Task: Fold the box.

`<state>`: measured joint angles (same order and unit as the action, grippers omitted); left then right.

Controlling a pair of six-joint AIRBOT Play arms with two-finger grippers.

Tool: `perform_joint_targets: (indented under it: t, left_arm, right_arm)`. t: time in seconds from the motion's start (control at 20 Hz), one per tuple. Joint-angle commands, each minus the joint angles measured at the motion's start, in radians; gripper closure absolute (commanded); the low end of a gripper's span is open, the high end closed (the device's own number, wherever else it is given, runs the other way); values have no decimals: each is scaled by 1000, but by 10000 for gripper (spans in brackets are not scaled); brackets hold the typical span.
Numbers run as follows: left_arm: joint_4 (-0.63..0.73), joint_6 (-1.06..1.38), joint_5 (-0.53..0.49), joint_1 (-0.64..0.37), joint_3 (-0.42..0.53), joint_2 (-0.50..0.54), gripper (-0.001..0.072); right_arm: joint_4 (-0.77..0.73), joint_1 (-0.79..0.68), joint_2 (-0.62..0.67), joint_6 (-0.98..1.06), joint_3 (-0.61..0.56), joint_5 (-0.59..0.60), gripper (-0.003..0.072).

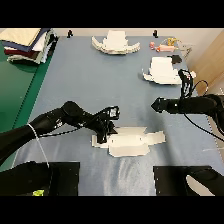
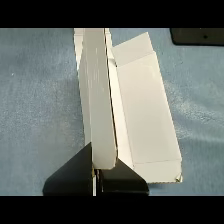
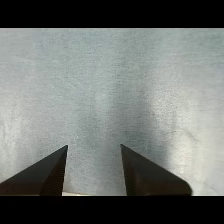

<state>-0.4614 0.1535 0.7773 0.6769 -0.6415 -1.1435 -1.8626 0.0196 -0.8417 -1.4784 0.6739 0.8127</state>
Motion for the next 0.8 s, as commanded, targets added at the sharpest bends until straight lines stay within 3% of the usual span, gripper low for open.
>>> perform_joint_targets:
  t: [0.0, 0.3, 0.55, 0.75]
  left_arm:
    - [1, 11, 0, 1, -20, 0, 693]
    - [1, 11, -7, 1, -26, -19, 693]
    - [2, 15, -151, 1, -26, 33, 692]
    - [3, 11, -143, 2, -24, 60, 693]
  right_arm:
    - [0, 1, 0, 0, 0, 0, 167]
    - [0, 1, 0, 0, 0, 0, 166]
    - [0, 1, 0, 0, 0, 0, 167]
    - [5, 1, 0, 0, 0, -1, 167]
